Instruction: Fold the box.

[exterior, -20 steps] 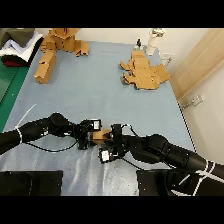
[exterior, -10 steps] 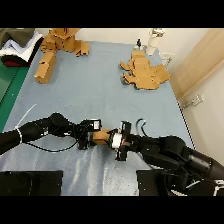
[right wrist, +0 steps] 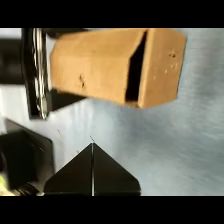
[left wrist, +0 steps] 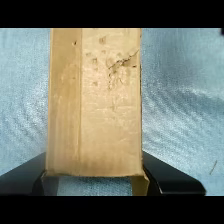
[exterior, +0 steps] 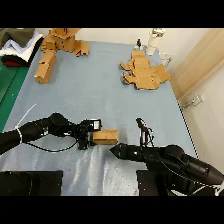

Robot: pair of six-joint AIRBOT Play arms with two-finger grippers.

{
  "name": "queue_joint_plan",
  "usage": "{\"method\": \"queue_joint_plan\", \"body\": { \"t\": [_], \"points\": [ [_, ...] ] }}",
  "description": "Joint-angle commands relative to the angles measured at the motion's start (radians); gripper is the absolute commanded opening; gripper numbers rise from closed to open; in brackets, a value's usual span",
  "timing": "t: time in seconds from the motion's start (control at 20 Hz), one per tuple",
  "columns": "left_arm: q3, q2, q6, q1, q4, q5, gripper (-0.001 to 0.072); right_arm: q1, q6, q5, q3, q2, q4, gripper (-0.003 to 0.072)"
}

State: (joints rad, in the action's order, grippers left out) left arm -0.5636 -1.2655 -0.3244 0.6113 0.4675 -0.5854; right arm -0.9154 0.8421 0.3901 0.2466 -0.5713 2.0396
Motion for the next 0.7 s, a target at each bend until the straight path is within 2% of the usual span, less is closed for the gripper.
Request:
{"method": "queue_joint_plan", "body": {
  "t": [0.0, 0.1, 0.3, 0.45, 0.65],
  "points": [
    [0.000, 0.000, 0.000, 0.000, 0.000, 0.000, 0.0363, 0.001, -0.135, -0.304, -0.035, -0.053, 0.084, 0.0002],
    [0.000, 0.000, 0.000, 0.000, 0.000, 0.000, 0.0363, 0.001, -0.136, -0.355, -0.032, -0.082, 0.077, 0.0002],
    [0.000, 0.000, 0.000, 0.000, 0.000, 0.000, 0.0363, 0.001, -0.136, -0.375, -0.032, -0.114, 0.077, 0.0002],
    [0.000, 0.000, 0.000, 0.000, 0.000, 0.000, 0.0363, -0.002, -0.136, -0.365, -0.032, -0.126, 0.077, 0.0002],
    [0.000, 0.000, 0.000, 0.000, 0.000, 0.000, 0.0363, -0.005, -0.135, -0.294, -0.034, -0.127, 0.064, 0.0002]
  ]
}}
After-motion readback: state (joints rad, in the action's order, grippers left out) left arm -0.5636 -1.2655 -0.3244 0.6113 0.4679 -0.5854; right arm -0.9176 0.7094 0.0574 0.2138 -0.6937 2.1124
